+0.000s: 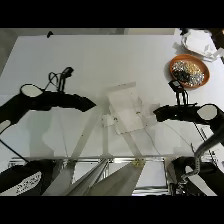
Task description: Fold the box and place the chain.
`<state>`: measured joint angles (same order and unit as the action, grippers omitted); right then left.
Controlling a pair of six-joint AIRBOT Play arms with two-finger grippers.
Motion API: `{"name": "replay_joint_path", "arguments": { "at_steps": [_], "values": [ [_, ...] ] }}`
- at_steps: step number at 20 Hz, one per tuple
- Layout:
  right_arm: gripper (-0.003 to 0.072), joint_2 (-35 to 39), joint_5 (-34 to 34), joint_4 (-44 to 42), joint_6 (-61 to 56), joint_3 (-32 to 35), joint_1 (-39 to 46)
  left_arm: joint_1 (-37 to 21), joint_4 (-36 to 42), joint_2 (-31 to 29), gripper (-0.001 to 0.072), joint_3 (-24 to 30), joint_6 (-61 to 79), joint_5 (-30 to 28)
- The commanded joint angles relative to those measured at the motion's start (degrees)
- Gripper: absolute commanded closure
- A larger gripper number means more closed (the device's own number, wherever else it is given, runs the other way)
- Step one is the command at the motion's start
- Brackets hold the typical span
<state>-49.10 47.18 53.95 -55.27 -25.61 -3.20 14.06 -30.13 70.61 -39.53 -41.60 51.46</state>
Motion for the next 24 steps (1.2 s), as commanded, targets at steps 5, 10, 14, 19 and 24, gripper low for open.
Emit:
{"name": "replay_joint_path", "arguments": {
  "at_steps": [5, 10, 14, 19, 24],
  "values": [
    [0.0667, 0.0, 0.0, 0.0, 0.0, 0.0, -0.1, 8.5, 16.6, 11.7, 0.0133, -4.7, 14.9, -9.0],
    [0.0667, 0.0, 0.0, 0.0, 0.0, 0.0, -0.1, 8.3, 14.0, 19.5, 0.0133, -13.6, 14.6, -1.1],
    [0.0667, 0.0, 0.0, 0.0, 0.0, 0.0, -0.1, 8.5, 14.1, 24.8, 0.0133, -15.6, 14.8, 6.1],
    [0.0667, 0.0, 0.0, 0.0, 0.0, 0.0, -0.1, 9.5, 13.8, 26.5, 0.0221, -15.6, 16.8, 7.0],
    [0.0667, 0.0, 0.0, 0.0, 0.0, 0.0, -0.1, 9.6, 13.9, 26.0, 0.0476, -15.6, 21.4, 6.8]
  ]
}}
